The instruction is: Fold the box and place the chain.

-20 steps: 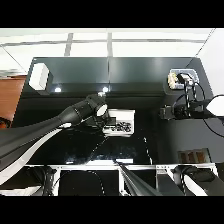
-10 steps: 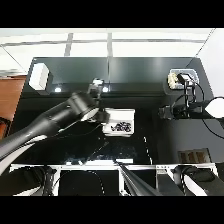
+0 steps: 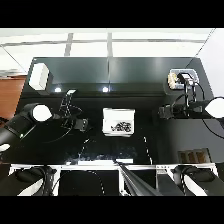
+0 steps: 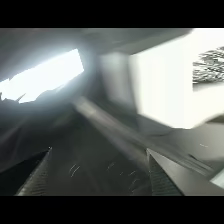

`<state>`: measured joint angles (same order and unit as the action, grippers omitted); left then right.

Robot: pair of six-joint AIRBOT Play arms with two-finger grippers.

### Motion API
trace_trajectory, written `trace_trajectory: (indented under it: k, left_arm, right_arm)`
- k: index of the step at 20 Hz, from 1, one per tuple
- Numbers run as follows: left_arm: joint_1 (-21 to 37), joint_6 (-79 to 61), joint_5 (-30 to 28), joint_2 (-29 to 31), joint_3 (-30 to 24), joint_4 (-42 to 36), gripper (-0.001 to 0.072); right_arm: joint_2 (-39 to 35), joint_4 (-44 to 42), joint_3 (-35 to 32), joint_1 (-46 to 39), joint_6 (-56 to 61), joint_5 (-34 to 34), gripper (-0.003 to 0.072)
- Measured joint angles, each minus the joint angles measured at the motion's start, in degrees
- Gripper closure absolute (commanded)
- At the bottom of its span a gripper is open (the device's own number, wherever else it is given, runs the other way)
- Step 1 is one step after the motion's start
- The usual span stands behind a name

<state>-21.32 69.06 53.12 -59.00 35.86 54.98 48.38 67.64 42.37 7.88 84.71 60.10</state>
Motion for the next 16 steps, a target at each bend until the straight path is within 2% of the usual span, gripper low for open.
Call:
trace_trajectory:
  k: [1,3,5,7,11,16]
  left_arm:
    - [0.57,-11.89,-0.57,-0.74,-0.94,-5.99,-0.0003]
    - [0.61,-32.98,-1.86,-2.19,-2.10,-12.66,-0.0003]
    - [0.20,-51.71,-3.17,-3.87,-2.64,-16.65,-0.0003]
    - [0.04,-64.54,-4.55,-6.27,-2.67,-19.54,-0.0003]
    - [-0.28,-77.61,-5.53,-11.30,-2.38,-22.27,-0.0003]
    - [-0.63,-83.32,-5.35,-15.37,-2.01,-25.97,-0.0003]
  right_arm:
    - [0.00,-0.07,0.00,0.00,0.39,0.02,0.0404]
    - [0.00,-0.07,0.00,0.00,1.38,0.13,0.0403]
    - [0.00,-0.09,0.00,0.00,2.25,0.22,0.0403]
    - [0.00,-0.13,0.00,0.00,2.67,0.24,0.0403]
    - [0.00,-0.15,0.00,0.00,4.13,0.52,0.0403]
    - [0.00,-0.20,0.00,0.00,4.74,0.90,0.0403]
